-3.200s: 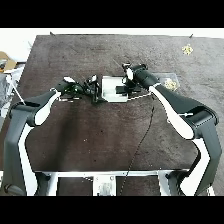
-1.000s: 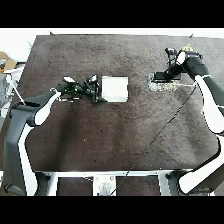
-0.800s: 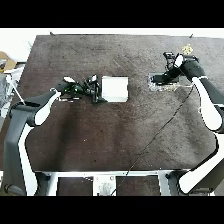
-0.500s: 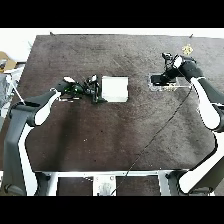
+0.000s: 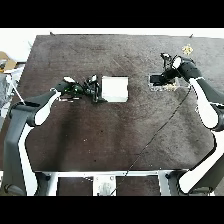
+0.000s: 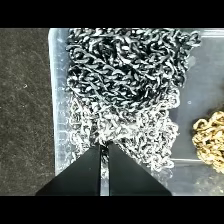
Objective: Fold the box and place the chain.
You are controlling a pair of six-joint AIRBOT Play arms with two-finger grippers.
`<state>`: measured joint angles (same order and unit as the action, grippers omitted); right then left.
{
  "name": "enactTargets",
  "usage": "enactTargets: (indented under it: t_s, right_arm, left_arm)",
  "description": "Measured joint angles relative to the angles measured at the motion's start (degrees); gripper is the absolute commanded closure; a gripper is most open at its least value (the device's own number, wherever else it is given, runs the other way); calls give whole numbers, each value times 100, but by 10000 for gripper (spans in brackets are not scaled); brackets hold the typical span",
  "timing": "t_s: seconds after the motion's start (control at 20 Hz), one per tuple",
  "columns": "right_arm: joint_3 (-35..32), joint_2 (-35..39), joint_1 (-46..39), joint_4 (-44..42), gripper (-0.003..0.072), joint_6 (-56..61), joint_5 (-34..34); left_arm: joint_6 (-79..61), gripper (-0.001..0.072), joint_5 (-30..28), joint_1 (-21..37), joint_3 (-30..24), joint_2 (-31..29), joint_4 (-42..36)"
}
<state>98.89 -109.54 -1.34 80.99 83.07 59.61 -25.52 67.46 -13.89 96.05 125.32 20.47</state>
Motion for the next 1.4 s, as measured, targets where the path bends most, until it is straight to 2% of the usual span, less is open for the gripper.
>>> enactTargets:
  t_s: [0.3,0.85,1.1,1.4]
  right_arm:
    - [15,472,-2,17,680,0,9]
    - [0,2103,31,74,679,-221,-98]
    - [-356,1919,42,192,680,-245,-160]
    - [-929,1346,101,168,679,-251,-636]
  left_arm:
    - [0,356,0,0,0,2,0]
    - [2,356,0,0,0,0,-2]
    - [2,356,2,0,0,0,-2]
    - [0,356,2,0,0,0,-2]
